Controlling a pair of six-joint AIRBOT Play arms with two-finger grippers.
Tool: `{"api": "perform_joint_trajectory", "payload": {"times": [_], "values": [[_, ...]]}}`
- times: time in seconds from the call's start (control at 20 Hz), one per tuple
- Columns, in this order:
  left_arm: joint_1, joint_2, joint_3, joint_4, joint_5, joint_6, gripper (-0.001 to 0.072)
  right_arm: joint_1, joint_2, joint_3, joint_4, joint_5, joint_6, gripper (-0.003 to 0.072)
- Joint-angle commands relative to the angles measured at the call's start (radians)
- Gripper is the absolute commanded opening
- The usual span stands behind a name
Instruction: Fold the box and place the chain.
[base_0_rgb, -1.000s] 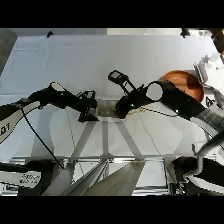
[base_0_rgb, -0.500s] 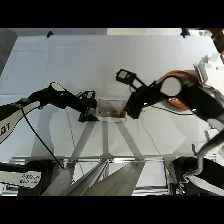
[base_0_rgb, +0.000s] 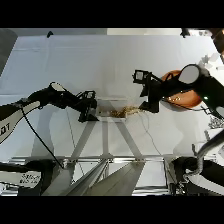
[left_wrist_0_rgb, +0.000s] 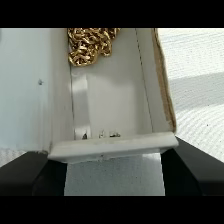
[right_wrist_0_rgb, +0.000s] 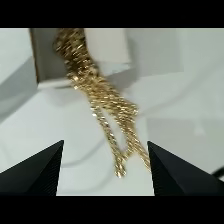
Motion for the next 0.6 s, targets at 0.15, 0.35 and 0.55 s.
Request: {"api": "perform_joint_trajectory", "payload": {"times": [0.15,0.35,0.55], "values": [[0.000,0.000,0.000,0.000,0.000,0.000,0.0154,0.020,-0.198,0.000,0.088,-0.067,-0.200,0.0620],[0.000,0.000,0.000,0.000,0.000,0.000,0.0154,0.058,-0.248,0.000,0.087,-0.127,-0.240,0.0620],[0.000,0.000,0.000,0.000,0.000,0.000,0.0154,0.085,-0.298,0.000,0.049,-0.161,-0.238,0.0619]]}}
